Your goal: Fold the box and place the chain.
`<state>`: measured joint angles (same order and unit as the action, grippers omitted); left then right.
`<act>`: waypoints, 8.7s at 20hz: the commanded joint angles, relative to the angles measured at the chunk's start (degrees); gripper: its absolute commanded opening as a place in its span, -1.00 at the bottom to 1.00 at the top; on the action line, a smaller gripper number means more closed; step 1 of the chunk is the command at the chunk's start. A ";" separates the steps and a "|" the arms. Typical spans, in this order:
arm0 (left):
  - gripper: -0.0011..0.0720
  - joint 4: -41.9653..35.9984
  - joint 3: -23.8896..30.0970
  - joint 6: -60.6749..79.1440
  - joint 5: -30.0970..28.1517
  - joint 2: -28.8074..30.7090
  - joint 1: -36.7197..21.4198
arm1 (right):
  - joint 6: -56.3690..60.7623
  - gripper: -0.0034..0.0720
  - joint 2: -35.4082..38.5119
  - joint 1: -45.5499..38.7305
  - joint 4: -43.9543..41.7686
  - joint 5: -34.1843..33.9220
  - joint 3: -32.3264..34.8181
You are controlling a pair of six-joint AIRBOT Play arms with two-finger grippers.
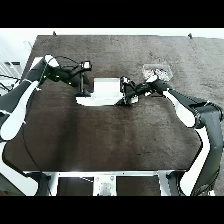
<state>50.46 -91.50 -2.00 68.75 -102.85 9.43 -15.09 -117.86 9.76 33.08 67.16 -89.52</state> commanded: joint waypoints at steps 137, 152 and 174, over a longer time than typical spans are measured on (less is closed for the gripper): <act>-0.32 -28.70 19.85 -41.03 0.22 -0.31 -10.80 | 0.00 0.22 0.04 0.00 0.00 0.00 0.02; -0.10 -28.52 17.68 -44.13 -3.37 -0.28 -6.84 | 0.02 0.22 0.04 0.00 0.00 0.00 0.02; 0.06 0.20 5.57 -75.52 -8.55 -0.20 3.89 | 0.00 0.22 0.04 0.00 0.00 0.00 0.02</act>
<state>43.72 -83.99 -69.65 60.64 -103.09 11.55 -15.09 -117.86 9.74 33.08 67.13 -89.52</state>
